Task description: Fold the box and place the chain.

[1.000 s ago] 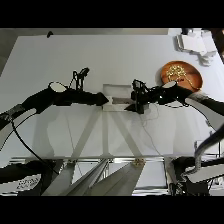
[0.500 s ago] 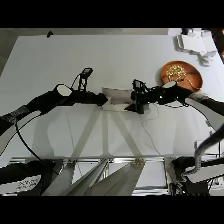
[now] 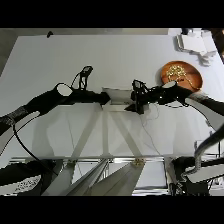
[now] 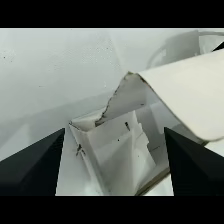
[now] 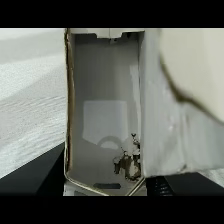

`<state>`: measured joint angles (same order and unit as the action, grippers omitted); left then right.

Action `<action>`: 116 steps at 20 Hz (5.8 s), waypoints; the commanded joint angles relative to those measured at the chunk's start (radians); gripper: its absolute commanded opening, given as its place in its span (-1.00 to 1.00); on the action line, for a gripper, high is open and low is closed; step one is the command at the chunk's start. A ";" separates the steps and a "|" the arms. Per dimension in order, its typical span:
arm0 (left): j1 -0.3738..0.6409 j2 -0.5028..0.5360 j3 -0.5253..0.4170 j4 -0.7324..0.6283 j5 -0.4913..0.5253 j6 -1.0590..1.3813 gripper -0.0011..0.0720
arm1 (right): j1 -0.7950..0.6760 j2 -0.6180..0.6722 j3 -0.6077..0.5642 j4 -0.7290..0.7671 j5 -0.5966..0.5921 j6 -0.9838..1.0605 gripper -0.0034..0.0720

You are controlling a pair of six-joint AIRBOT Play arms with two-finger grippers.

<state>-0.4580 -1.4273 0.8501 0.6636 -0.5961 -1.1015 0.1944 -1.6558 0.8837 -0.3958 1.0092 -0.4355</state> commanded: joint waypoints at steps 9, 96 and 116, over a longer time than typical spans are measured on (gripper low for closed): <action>-0.117 -0.097 0.237 0.528 -0.227 -0.623 0.93 | 0.000 0.000 0.000 0.000 0.000 0.001 0.14; 0.213 -0.299 0.226 -0.131 -0.605 1.475 0.95 | 0.000 0.000 0.000 0.000 0.000 0.001 0.14; 0.126 -0.340 0.230 -0.150 -0.478 1.482 -0.54 | 0.000 0.000 0.000 0.000 0.000 0.001 0.14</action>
<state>-0.3286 -1.7653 1.0805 0.5045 -1.0817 0.3817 0.1928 -1.6558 0.8837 -0.3996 1.0080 -0.4370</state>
